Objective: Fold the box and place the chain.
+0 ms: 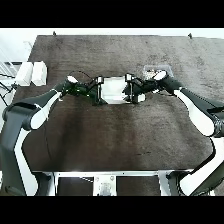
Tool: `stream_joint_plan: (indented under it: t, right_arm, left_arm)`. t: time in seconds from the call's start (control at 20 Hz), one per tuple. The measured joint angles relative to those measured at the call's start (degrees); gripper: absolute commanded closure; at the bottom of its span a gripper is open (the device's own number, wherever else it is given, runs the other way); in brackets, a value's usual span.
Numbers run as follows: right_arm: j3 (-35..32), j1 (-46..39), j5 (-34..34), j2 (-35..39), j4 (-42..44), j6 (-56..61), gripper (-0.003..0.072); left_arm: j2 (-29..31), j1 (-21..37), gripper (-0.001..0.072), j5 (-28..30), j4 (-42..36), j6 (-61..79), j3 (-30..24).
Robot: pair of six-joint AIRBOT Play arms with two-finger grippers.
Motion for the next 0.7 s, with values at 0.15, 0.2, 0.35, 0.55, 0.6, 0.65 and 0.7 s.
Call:
stream_joint_plan:
  t: [0.15,0.2,0.35,0.55,0.6,0.65,0.7]
  right_arm:
    - [0.0,-0.9,0.4,0.3,-1.6,3.0,0.0359]
    - [-0.1,-1.5,1.0,0.8,-2.5,4.2,0.0472]
    - [-0.1,-3.1,4.8,3.3,-4.2,8.7,0.0674]
    - [-0.1,-6.9,7.5,8.3,-5.4,18.0,0.0675]
    - [-0.1,-8.4,7.5,9.3,-5.6,21.7,0.0675]
    - [-0.1,-10.0,7.5,10.0,-5.6,25.4,0.0675]
    - [-0.1,-11.9,7.3,10.5,-5.6,29.5,0.0675]
  left_arm:
    - [0.0,0.0,0.0238,0.0,0.0,-0.1,0.0]
    - [0.0,0.0,0.0238,0.0,0.0,-0.1,0.0]
    - [0.0,0.0,0.0239,0.1,-0.1,-0.1,0.0]
    - [0.0,0.0,0.0238,0.1,-0.1,-0.1,0.0]
    - [0.0,0.0,0.0238,0.1,-0.1,-0.1,0.0]
    - [0.0,0.0,0.0238,0.1,-0.1,-0.1,0.0]
    - [0.0,0.0,0.0239,0.1,-0.1,-0.1,0.0]
